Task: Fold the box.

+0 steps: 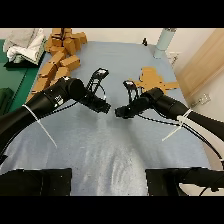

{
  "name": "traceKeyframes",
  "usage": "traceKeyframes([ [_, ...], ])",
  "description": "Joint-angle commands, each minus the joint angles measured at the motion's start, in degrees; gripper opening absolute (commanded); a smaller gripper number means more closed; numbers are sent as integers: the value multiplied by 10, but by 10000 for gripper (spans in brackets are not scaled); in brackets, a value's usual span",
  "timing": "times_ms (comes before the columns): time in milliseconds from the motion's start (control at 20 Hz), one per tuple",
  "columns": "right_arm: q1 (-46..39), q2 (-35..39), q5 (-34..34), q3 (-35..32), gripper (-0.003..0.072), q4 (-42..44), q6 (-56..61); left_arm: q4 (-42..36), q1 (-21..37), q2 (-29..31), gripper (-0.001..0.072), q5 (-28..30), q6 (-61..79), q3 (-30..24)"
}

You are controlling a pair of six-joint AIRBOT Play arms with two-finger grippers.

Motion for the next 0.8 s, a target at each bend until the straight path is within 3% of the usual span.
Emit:
traceKeyframes([
  [0, 0, 0, 0, 0, 3, 0, 0, 0, 0, 0, 10, 0, 0, 0],
  [750, -10, -9, 25, 13, 3, 32, 8, 0, 0, 0, 10, 0, 0, 0],
])
